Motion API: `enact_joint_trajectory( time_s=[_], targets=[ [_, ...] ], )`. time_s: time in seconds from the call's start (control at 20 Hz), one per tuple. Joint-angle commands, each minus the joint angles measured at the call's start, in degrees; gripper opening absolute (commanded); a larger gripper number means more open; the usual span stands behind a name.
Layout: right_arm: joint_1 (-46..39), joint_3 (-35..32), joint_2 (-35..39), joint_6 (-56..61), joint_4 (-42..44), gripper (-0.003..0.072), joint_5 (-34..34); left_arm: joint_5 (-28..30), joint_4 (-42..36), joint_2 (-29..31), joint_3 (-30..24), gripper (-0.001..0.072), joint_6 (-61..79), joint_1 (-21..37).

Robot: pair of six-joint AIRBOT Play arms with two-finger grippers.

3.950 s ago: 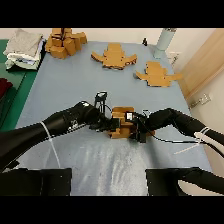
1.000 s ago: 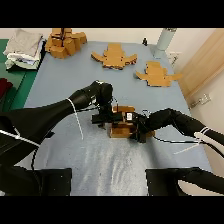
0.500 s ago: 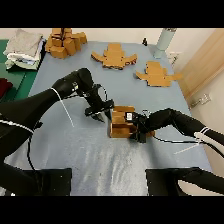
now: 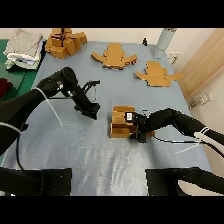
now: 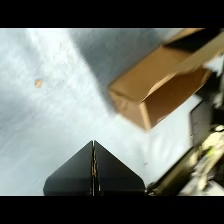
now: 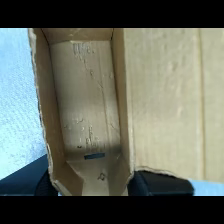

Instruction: Fold the box.

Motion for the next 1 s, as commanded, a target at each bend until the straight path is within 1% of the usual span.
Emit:
enact_joint_trajectory(
  time_s=[0.0, 0.05, 0.15, 0.2, 0.3, 0.35, 0.4, 0.45, 0.6, 0.7, 0.8, 0.95],
  targets=[
    [-0.04, 0.02, 0.04, 0.0, 0.0, 0.0502, 0.0, 5.79, 0.0, 11.32, -14.84, 0.001, 19.43, 1.16],
    [-0.04, 0.02, 0.04, 0.0, 0.02, 0.0502, -0.02, 8.98, 0.0, 15.69, -19.08, 0.0011, 23.96, 0.9],
    [-0.04, 0.02, 0.04, 0.0, 0.02, 0.0502, -0.02, 18.53, -1.51, 22.43, -25.68, 0.0013, 28.89, 0.07],
    [-0.04, 0.02, 0.04, 0.0, 0.02, 0.0502, 0.0, 22.86, -2.84, 23.96, -27.52, 0.0014, 30.71, -0.85],
    [-0.04, 0.02, 0.04, 0.0, 0.02, 0.0502, 0.0, 27.08, -3.39, 23.63, -28.33, 0.002, 36.17, -3.45],
    [-0.04, 0.02, 0.04, 0.0, 0.0, 0.0502, 0.0, 29.49, -3.82, 22.95, -28.33, 0.0255, 40.7, -5.18],
    [-0.04, 0.02, 0.04, 0.02, 0.02, 0.0502, -0.02, 32.65, -6.71, 21.94, -28.33, 0.0545, 44.68, -6.62],
    [-0.04, 0.02, 0.04, 0.0, 0.02, 0.0502, 0.0, 33.97, -11.19, 20.74, -28.33, 0.0697, 48.76, -7.06],
    [-0.04, 0.02, 0.04, 0.02, 0.02, 0.0501, -0.02, 33.9, -21.11, 14.84, -28.33, 0.0698, 68.41, -7.34],
    [-0.07, 0.02, 0.04, 0.0, 0.0, 0.0502, 0.0, 33.77, -26.93, 10.6, -28.33, 0.0698, 78.66, -7.5],
    [-0.04, 0.02, 0.04, 0.02, 0.0, 0.0501, -0.02, 34.49, -31.95, 7.82, -28.33, 0.0697, 84.04, -8.37],
    [-0.04, 0.02, 0.04, 0.02, 0.0, 0.0502, 0.0, 35.17, -34.8, 7.37, -28.3, 0.0697, 86.49, -9.2]
  ],
)
